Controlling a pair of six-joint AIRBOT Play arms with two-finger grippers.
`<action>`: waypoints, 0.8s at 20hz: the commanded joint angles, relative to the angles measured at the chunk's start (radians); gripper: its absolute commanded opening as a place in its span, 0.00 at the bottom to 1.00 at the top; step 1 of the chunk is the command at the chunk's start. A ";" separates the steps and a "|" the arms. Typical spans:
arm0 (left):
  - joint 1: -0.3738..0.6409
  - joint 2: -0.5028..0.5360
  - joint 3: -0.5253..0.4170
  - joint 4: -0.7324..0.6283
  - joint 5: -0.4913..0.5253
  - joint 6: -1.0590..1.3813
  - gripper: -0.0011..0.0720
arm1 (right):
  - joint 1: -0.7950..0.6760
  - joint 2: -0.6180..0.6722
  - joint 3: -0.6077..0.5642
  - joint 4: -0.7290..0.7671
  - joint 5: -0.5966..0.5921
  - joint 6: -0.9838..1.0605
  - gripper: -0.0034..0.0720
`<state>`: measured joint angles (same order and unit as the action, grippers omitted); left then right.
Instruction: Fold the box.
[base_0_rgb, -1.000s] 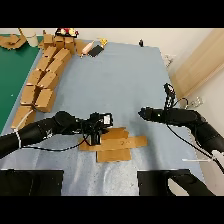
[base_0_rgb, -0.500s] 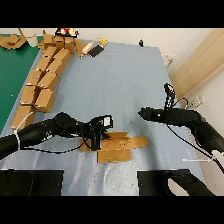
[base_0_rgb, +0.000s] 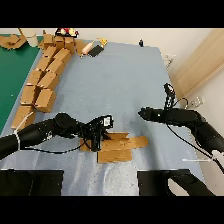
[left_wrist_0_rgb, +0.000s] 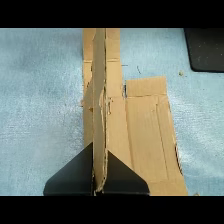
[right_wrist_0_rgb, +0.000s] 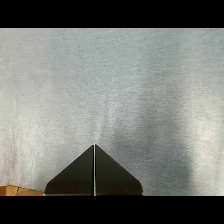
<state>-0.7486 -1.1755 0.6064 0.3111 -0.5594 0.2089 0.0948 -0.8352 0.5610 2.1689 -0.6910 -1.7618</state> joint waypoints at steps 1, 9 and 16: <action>0.001 0.001 0.001 0.000 0.000 0.000 0.03 | 0.001 -0.001 0.000 0.000 0.000 -0.001 0.05; 0.001 0.001 0.001 0.000 0.000 0.000 0.03 | 0.033 0.001 0.000 -0.012 -0.053 -0.062 0.05; 0.001 0.001 0.001 0.000 0.000 0.000 0.03 | 0.181 0.039 0.000 -0.215 -0.162 0.085 0.05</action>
<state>-0.7486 -1.1759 0.6064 0.3107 -0.5598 0.2085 0.2279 -0.8169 0.5610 2.0789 -0.8066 -1.7786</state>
